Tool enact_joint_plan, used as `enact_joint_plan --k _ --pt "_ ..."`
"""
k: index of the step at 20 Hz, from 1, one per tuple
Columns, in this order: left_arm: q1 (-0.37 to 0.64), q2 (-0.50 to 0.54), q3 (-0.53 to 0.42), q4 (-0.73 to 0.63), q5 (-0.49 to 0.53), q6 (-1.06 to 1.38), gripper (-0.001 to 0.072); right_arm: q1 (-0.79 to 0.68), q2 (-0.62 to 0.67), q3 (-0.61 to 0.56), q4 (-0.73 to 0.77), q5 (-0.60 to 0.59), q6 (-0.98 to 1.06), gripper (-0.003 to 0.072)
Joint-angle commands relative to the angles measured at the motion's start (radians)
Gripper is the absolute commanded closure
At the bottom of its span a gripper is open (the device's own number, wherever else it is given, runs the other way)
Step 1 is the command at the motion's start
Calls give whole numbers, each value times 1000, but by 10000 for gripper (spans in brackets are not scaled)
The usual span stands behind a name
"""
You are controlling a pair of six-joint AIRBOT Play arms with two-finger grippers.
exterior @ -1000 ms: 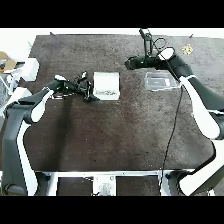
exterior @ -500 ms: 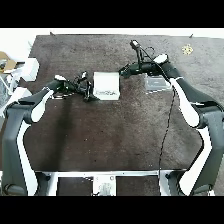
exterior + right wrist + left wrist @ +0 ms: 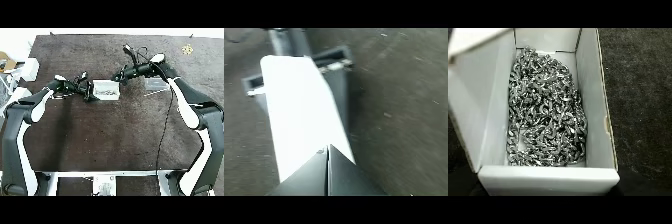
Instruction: Fold the box and place the chain.
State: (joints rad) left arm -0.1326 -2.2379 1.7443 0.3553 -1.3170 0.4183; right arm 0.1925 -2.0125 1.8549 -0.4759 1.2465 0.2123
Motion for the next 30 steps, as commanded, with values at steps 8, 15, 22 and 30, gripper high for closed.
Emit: enact_joint_plan --k 8,15,22,30 --pt "0 0 0 0 0 0 186 101 136 -296 13 -289 -351 371" --pt "0 0 0 0 0 0 186 101 136 -296 -32 -237 -351 349" --pt "0 0 0 0 0 0 186 101 103 -296 -44 -283 -348 265" --pt "0 0 0 0 0 0 186 101 121 -241 -44 -323 -347 316"
